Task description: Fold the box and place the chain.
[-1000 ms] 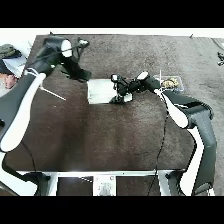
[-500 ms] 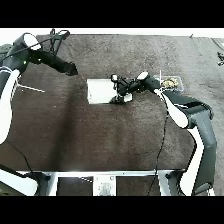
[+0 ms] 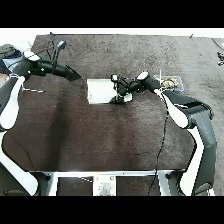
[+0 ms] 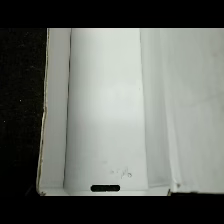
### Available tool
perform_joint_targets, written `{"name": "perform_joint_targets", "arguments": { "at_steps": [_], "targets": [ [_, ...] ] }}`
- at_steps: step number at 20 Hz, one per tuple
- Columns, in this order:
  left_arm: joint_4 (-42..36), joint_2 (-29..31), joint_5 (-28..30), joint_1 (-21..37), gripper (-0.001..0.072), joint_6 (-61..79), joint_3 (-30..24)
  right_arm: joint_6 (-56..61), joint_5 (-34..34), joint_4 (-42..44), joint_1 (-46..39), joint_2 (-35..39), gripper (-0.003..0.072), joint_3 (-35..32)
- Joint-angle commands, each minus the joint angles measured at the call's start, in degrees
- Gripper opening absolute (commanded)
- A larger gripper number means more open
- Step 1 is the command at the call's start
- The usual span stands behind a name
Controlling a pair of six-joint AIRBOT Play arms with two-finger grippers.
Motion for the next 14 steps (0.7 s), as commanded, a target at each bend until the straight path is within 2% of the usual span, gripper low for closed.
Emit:
{"name": "perform_joint_targets", "arguments": {
  "at_steps": [1,3,4,5,9,14],
  "targets": [
    [-5.90,-5.77,-7.13,0.74,0.0374,20.04,-0.07,0.02,-0.02,0.00,-0.04,0.02,0.0387,0.00],
    [-2.89,-7.04,-7.54,-0.07,0.0405,28.81,-0.11,0.02,0.02,0.00,-0.04,0.02,0.0387,0.00],
    [-0.94,-7.32,-7.28,-0.07,0.0628,31.91,-0.15,0.02,0.00,0.00,-0.04,0.02,0.0387,0.00],
    [0.31,-7.37,-6.36,-0.04,0.0690,33.42,-0.50,0.02,0.00,0.00,-0.04,0.02,0.0386,0.00],
    [0.26,-7.37,-9.70,-0.46,0.0720,38.91,-1.55,0.02,0.00,-0.02,-0.04,0.02,0.0387,0.00],
    [-1.99,-7.43,-9.73,-2.16,0.0720,46.03,-5.64,0.02,-0.02,0.00,-0.04,0.02,0.0386,0.00]
  ]
}}
